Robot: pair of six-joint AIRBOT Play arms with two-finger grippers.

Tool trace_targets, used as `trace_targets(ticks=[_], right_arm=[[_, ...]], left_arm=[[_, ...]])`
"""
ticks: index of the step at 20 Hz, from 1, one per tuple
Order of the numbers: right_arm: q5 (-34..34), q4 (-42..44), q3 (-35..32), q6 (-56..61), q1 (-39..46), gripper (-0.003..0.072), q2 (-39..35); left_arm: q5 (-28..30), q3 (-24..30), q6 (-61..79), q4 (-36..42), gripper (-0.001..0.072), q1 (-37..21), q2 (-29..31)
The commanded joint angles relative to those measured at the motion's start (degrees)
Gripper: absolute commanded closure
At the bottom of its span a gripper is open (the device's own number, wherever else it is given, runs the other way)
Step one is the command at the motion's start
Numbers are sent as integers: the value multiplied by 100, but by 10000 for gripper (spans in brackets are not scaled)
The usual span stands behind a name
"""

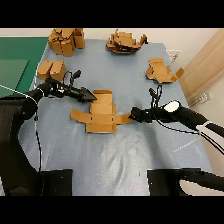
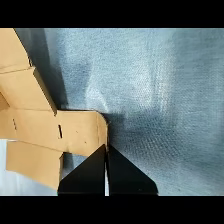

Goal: Fold the box.

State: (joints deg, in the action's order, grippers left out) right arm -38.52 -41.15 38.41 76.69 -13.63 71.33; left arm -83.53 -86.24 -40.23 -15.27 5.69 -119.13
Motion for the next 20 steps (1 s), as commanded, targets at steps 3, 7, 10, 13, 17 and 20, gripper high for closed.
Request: trace_targets(ticks=[3, 7, 10, 13, 17, 20], right_arm=[[-70, -22, -4, -22, -7, 682, 2], [-127, -37, -4, -87, -7, 682, 2], [-129, -50, -4, -142, -4, 682, 2], [-136, -63, -2, -341, -4, 681, 0], [-129, -553, 17, -411, 0, 305, -284], [-157, -1357, 26, -120, 4, 299, -822]], left_arm=[[258, -7, 59, 195, 503, 2, -2], [247, -7, 120, 195, 688, 2, -2], [136, -7, 496, 199, 689, 4, -2], [-101, -7, 1189, 293, 692, 2, -2], [-817, -17, 2815, 949, 694, -9, 9], [-850, -4, 3842, 1014, 698, 9, 212]])
